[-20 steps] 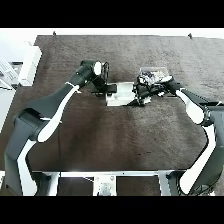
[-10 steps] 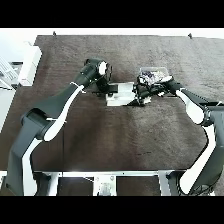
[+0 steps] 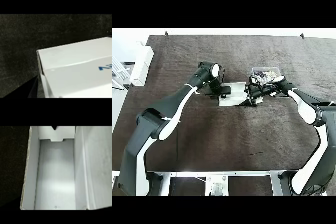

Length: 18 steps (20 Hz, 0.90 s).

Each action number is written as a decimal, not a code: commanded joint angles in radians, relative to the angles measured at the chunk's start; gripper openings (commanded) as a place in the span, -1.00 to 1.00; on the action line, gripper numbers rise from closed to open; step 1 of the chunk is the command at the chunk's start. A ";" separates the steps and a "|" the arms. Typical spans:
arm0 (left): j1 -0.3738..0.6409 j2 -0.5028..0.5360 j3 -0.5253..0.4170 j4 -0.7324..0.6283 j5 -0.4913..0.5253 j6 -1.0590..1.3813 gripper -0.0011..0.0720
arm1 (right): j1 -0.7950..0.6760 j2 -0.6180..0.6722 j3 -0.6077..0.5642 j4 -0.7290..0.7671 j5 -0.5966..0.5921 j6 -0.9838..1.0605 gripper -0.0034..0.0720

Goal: Fold the box and place the chain.

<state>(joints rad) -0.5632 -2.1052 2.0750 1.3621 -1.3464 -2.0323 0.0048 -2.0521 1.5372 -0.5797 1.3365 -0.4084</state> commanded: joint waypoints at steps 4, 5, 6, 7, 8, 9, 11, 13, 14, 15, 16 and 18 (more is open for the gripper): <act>0.003 -0.006 0.001 0.031 -0.008 -0.004 0.03 | 0.000 0.000 0.000 0.000 0.000 0.000 0.65; 0.005 -0.006 0.001 0.037 -0.009 -0.004 0.03 | 0.000 0.000 0.000 0.000 0.000 0.000 0.65; 0.006 -0.006 0.001 0.045 -0.011 -0.005 0.03 | 0.000 0.000 0.000 0.000 0.000 0.000 0.65; 0.006 -0.006 0.001 0.048 -0.008 -0.005 0.03 | 0.000 0.000 0.000 0.000 0.000 0.000 0.65; 0.006 -0.006 0.001 0.053 -0.008 -0.005 0.03 | 0.000 0.000 0.000 0.000 0.000 0.000 0.65; 0.006 -0.006 0.001 0.054 -0.008 -0.005 0.03 | 0.000 0.000 0.000 0.000 0.000 0.000 0.65; 0.006 -0.006 0.005 0.059 -0.013 -0.005 0.03 | 0.000 0.000 0.000 0.000 0.000 0.000 0.65; 0.006 -0.008 0.016 0.075 -0.029 -0.005 0.03 | 0.000 0.000 0.000 0.000 0.000 0.000 0.65; 0.006 -0.008 0.016 0.076 -0.023 -0.004 0.03 | 0.000 0.000 0.000 0.000 0.000 0.000 0.65; 0.006 -0.009 0.016 0.074 -0.022 -0.003 0.03 | 0.000 0.000 0.000 0.000 0.000 0.000 0.65; 0.006 -0.009 0.016 0.065 -0.021 -0.002 0.03 | 0.000 0.000 0.000 0.000 0.000 0.000 0.65; 0.016 -0.009 0.016 0.002 -0.006 0.018 0.03 | 0.000 0.000 0.000 0.000 0.000 0.000 0.65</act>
